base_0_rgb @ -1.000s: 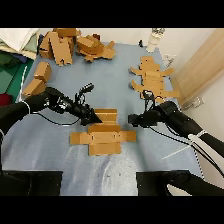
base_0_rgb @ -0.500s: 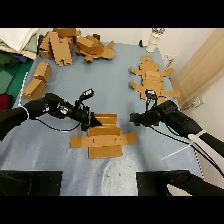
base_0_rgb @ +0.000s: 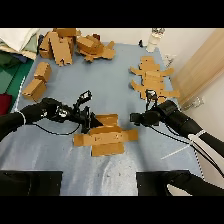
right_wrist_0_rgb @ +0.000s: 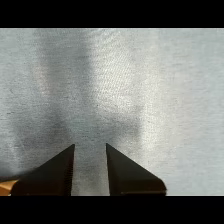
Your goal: Fold the box.
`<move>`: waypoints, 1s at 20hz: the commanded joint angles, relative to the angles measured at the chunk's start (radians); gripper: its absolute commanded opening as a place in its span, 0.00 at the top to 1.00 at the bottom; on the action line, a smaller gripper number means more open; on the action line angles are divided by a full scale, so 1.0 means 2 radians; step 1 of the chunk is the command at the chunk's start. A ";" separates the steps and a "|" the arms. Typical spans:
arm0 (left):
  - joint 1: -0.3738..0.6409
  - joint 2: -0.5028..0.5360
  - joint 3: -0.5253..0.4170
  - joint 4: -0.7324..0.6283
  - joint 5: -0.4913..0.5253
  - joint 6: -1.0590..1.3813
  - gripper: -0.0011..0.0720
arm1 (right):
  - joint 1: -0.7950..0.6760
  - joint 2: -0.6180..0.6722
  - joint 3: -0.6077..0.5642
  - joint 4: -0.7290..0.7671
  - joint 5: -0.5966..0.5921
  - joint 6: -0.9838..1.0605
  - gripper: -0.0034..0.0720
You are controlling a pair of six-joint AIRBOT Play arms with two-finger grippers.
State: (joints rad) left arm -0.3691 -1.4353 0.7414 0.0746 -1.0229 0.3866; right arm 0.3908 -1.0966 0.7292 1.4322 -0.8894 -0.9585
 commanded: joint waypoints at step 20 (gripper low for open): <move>-0.024 0.002 -0.007 0.011 0.019 0.010 0.97 | 0.060 0.077 0.000 -0.002 -0.072 -0.095 0.60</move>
State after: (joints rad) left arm -0.4191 -1.4322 0.7265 0.0963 -0.9863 0.4084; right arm 0.4614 -1.0164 0.7292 1.4376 -0.9337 -1.0603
